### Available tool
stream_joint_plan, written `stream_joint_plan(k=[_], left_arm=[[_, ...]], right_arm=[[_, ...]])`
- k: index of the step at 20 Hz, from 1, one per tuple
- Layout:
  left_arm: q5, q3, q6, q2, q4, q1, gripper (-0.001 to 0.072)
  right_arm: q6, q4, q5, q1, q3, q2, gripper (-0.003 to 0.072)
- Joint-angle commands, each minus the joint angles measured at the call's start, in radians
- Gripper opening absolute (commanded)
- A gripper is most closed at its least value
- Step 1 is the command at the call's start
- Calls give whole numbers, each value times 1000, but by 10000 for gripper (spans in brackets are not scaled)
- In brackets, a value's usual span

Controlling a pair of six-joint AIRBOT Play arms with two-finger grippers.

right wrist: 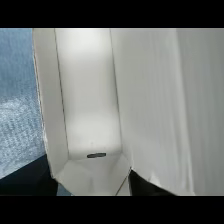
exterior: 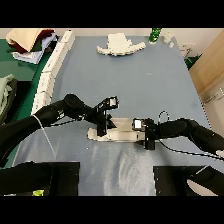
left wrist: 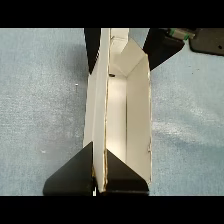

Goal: Fold the box.

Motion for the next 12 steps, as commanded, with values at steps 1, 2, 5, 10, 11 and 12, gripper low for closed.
stream_joint_plan(k=[1, 2, 5, 10, 11, 12], left_arm=[[1, 1, 0, 0, 0, 0, 12], [1, 1, 0, 0, 0, 0, 12], [1, 1, 0, 0, 0, 0, 12], [1, 1, 0, 0, 0, 0, 12], [1, 1, 0, 0, 0, 0, 12], [1, 1, 0, 0, 0, 0, 12]], right_arm=[[3, 1, 9, 0, -14, -5, 624], [3, 5, 21, 0, -21, -4, 711], [3, 22, 34, 0, -23, 14, 713], [21, 43, 56, 0, -23, 31, 709], [21, 51, 60, 0, -23, 31, 708], [21, 53, 62, 0, -23, 31, 699]])
